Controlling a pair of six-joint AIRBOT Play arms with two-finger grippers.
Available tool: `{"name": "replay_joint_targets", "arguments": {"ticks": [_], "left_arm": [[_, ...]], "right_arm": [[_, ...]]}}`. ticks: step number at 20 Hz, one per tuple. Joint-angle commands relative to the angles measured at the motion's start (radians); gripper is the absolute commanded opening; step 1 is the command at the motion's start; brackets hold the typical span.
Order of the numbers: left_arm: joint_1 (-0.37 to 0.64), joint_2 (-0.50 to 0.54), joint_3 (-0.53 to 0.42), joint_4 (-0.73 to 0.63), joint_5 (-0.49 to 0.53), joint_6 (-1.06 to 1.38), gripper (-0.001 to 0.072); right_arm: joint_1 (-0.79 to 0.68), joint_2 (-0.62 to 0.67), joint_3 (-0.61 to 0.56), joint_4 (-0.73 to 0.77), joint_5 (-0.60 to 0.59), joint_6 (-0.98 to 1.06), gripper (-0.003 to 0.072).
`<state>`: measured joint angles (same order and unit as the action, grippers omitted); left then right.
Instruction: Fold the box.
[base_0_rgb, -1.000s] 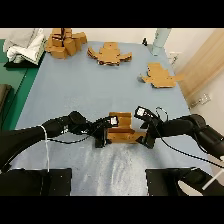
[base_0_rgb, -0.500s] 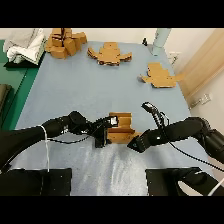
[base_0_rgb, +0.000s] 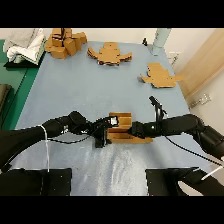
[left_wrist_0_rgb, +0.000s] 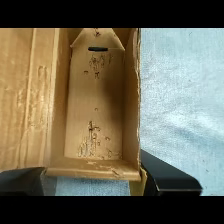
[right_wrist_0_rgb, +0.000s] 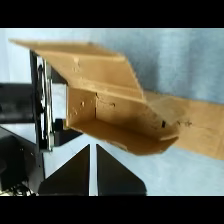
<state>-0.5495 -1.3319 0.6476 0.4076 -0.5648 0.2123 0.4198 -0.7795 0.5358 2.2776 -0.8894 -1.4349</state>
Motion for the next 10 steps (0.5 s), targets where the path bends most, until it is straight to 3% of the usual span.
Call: {"name": "replay_joint_targets", "arguments": {"ticks": [1,5,10], "left_arm": [[0.001,0.000,0.000,0.000,0.000,0.000,0.0471],[0.001,0.000,0.000,0.000,0.000,0.000,0.0471],[0.002,0.003,0.000,0.012,0.015,0.000,0.0470]], "right_arm": [[0.000,-0.076,0.048,0.021,0.052,0.020,0.0072],[0.000,-0.134,0.134,0.008,0.051,-0.007,0.0071],[0.000,-0.137,0.159,-0.030,0.051,-0.010,0.0071]]}}
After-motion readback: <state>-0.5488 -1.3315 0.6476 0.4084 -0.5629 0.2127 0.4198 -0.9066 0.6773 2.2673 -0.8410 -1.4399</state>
